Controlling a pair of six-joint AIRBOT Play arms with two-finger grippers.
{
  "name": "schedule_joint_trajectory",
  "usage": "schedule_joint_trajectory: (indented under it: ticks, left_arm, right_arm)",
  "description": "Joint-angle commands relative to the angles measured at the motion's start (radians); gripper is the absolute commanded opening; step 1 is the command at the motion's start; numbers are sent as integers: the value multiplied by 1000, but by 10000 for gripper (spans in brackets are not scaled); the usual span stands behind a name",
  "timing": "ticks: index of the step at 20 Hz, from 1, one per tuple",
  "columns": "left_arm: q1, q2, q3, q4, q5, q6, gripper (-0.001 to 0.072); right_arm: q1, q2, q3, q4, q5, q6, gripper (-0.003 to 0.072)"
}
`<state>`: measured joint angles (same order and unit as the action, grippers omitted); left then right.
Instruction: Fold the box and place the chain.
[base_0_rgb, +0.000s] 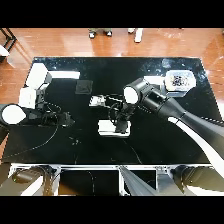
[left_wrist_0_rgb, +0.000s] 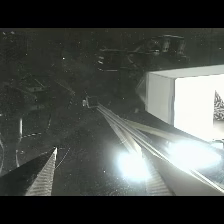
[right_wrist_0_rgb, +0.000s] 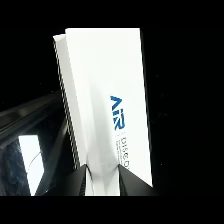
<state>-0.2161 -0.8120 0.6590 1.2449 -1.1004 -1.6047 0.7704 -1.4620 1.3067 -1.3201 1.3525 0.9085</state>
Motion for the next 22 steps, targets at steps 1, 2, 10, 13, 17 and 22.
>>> schedule_joint_trajectory:
  ticks: [1,2,10,13,17,22]
  left_arm:
    - [1,-1,-1,0,0,0,635]
    - [1,-1,-1,0,0,0,635]
    - [1,-1,-1,0,0,0,635]
    - [1,-1,-1,0,0,0,635]
    - [1,-1,-1,0,0,0,635]
    - [1,-1,-1,0,1,0,635]
  right_arm:
    - [0,0,0,0,-6,0,216]
    - [0,0,0,0,-8,0,216]
    - [0,0,-18,0,-19,1,214]
    - [0,0,-18,0,-28,1,214]
    - [0,0,-24,0,-27,1,215]
    - [1,-2,-39,3,-33,6,215]
